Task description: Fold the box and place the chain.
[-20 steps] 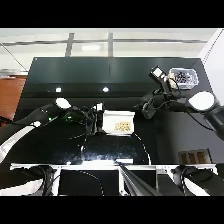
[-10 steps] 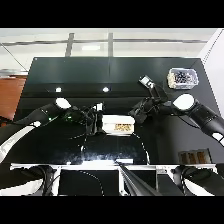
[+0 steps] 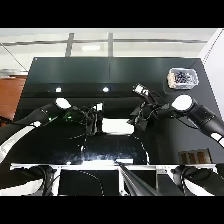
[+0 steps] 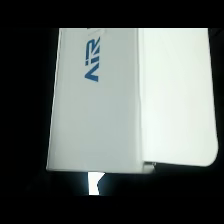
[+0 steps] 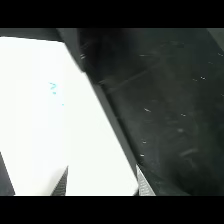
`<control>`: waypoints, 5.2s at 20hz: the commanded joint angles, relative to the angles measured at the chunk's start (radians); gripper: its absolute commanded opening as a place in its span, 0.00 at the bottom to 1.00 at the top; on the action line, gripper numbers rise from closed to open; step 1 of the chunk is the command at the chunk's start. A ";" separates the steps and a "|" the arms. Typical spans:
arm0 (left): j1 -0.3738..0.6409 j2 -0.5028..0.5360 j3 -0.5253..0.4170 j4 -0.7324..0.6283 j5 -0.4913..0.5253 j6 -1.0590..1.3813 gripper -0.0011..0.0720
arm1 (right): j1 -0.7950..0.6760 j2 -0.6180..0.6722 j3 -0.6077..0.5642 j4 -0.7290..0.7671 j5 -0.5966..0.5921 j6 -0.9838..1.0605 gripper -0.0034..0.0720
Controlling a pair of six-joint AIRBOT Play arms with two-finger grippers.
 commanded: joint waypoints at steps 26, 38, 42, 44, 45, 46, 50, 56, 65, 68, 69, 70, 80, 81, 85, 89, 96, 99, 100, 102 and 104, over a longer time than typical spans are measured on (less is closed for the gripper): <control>0.000 0.000 0.000 0.000 0.000 0.000 0.71 | 0.067 0.004 0.041 -0.113 0.069 -0.035 0.59; 0.000 0.000 0.000 0.000 0.000 0.000 0.71 | 0.067 0.004 0.041 -0.124 0.062 -0.036 0.23; 0.000 0.000 0.000 0.000 0.000 0.000 0.71 | 0.067 0.003 0.041 -0.132 0.063 -0.035 0.23; 0.000 0.000 0.000 0.000 0.000 0.000 0.71 | 0.067 0.003 0.041 -0.131 0.066 -0.034 0.23; 0.000 0.000 0.000 0.000 0.000 0.000 0.71 | 0.067 0.003 0.040 -0.132 0.068 -0.030 0.23; 0.000 0.000 0.000 0.000 0.000 0.000 0.71 | 0.067 0.003 0.040 -0.132 0.072 -0.028 0.23; 0.000 0.000 0.000 0.000 0.000 0.000 0.71 | 0.067 0.003 0.040 -0.138 0.094 -0.019 0.25; 0.000 0.000 0.000 0.000 0.000 0.000 0.71 | 0.067 0.003 0.040 -0.151 0.101 0.005 0.26; 0.000 0.000 0.000 0.000 0.000 0.000 0.71 | 0.067 0.003 0.040 -0.184 0.113 0.039 0.41; 0.000 0.000 0.000 0.000 0.000 0.000 0.71 | 0.067 0.003 0.040 -0.182 0.113 0.039 0.41; 0.000 0.000 0.000 0.000 0.000 0.000 0.71 | 0.067 0.003 0.040 -0.182 0.113 0.039 0.41; 0.000 0.000 0.000 0.000 0.000 0.000 0.71 | 0.073 0.003 0.040 -0.183 0.113 0.039 0.41; 0.000 0.000 0.000 0.000 0.000 0.000 0.71 | 0.129 -0.008 0.040 -0.220 0.042 0.108 0.41; 0.000 0.000 0.000 0.000 0.000 0.000 0.71 | 0.129 -0.008 0.040 -0.220 0.043 0.111 0.41; 0.000 0.000 0.000 0.000 0.000 0.000 0.71 | 0.129 -0.020 0.040 -0.227 0.049 0.148 0.41; 0.000 0.000 0.000 0.000 0.000 0.000 0.71 | 0.144 -0.035 0.040 -0.226 0.050 0.164 0.41; 0.000 0.000 0.000 0.000 0.000 0.000 0.71 | 0.134 -0.002 0.086 -0.217 0.114 0.340 0.41; 0.000 0.000 0.000 0.000 0.000 0.000 0.71 | 0.068 0.023 0.089 -0.096 0.186 0.451 0.18; 0.000 0.000 0.000 0.000 0.000 0.000 0.71 | 0.042 0.023 0.087 -0.032 0.209 0.452 0.13; 0.000 0.000 0.000 0.000 0.000 0.000 0.71 | 0.015 0.021 0.075 0.061 0.182 0.512 0.11; 0.000 0.000 0.000 0.000 0.000 0.000 0.71 | 0.016 0.008 0.036 0.161 0.130 0.558 0.11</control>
